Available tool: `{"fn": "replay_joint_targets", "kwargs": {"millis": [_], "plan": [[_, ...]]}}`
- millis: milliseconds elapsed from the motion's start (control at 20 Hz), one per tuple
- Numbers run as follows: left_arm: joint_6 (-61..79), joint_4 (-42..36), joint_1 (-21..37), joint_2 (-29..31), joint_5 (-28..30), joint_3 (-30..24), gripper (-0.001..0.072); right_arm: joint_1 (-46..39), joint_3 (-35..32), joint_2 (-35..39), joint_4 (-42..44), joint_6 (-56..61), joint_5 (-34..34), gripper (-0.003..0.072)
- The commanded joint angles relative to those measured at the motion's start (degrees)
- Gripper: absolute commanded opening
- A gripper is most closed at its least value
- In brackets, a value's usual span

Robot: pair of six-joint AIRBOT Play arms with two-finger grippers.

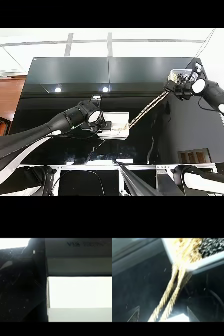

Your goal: Fold the box and place the chain.

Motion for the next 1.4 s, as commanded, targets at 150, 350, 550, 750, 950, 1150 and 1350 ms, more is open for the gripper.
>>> {"fn": "replay_joint_targets", "kwargs": {"millis": [150, 350, 550, 750, 950, 1150, 1350], "plan": [[0.0, 0.0, 0.0, 0.0, 0.0, 0.0, 0.0033, -0.2, 12.2, -12.9, -6.3, 16.9, 5.5, 0.0709], [0.0, 0.0, 0.0, 0.0, 0.1, 0.0, 0.0033, -0.3, 12.3, -12.9, -7.2, 17.2, 5.8, 0.0458], [0.0, 0.0, 0.0, 0.0, 0.1, 0.0, 0.0033, -0.2, 12.3, -10.4, -6.1, 3.3, 12.5, 0.0010], [0.0, 0.0, 0.0, 0.0, 0.1, 0.0, 0.0033, -0.2, 12.3, 1.5, -4.6, -11.1, 18.6, 0.0009], [0.0, 0.0, 0.0, 0.0, 0.1, 0.0, 0.0033, -0.2, 12.3, 20.1, -1.5, -18.6, 21.2, 0.0009], [0.0, 0.0, 0.0, 0.0, 0.1, 0.0, 0.0033, -0.2, 13.4, 33.2, 8.3, -24.5, 26.5, 0.0009], [0.0, 0.0, 0.0, 0.0, 0.1, 0.0, 0.0033, -0.2, 16.7, 36.7, 22.7, -29.9, 35.6, 0.0010]]}}
